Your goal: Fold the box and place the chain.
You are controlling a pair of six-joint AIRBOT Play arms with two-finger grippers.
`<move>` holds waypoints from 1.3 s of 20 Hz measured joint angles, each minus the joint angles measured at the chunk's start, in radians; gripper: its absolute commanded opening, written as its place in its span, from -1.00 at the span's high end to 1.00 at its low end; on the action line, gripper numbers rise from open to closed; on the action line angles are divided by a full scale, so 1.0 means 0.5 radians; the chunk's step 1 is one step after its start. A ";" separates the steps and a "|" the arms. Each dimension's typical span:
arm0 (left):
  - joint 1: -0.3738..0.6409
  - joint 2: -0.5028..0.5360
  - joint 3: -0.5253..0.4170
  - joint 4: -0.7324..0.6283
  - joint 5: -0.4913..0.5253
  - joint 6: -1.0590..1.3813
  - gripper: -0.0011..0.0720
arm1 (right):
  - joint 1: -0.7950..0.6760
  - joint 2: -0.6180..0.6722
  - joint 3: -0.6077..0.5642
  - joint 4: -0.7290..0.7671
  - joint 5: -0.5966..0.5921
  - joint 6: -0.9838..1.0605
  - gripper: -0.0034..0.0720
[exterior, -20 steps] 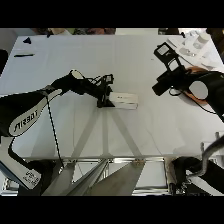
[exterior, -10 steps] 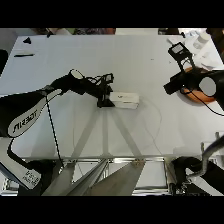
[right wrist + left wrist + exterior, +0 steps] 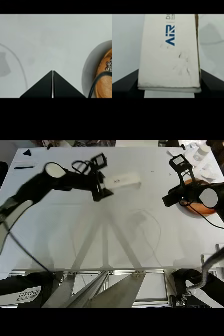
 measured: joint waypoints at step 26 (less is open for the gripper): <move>1.009 0.071 -0.253 1.337 0.452 -2.179 0.91 | 0.000 0.001 0.000 0.035 0.001 -0.001 0.89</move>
